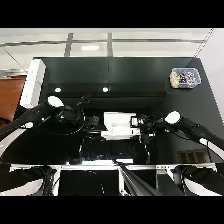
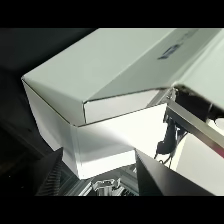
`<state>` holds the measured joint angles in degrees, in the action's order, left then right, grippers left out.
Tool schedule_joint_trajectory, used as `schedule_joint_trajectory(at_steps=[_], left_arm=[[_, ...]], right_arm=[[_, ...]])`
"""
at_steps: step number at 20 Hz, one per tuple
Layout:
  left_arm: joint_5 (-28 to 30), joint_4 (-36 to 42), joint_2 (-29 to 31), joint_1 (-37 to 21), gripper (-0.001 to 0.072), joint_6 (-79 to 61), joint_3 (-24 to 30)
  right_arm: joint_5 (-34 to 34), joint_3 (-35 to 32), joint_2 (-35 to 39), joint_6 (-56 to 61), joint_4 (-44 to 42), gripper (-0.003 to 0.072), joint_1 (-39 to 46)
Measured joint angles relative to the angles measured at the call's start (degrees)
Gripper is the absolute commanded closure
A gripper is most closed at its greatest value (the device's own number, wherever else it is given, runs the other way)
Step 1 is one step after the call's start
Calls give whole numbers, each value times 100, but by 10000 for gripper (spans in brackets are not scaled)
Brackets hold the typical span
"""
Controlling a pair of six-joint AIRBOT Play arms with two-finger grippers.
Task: Fold the box and place the chain.
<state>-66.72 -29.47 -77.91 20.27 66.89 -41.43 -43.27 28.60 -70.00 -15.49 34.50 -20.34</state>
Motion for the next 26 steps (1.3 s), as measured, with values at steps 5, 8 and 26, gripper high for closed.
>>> schedule_joint_trajectory(at_steps=[5, 8, 26], left_arm=[[289, -704, 17, 461, 203, 1003, -400], [448, -1327, 20, 815, 203, 1753, -651], [1082, -3681, 13, 2155, 208, 4734, -953]], right_arm=[[0, 0, 0, 0, 2, 487, 0], [0, 0, 0, 0, 2, 487, 0], [0, 0, 0, 0, -2, 487, 0]])
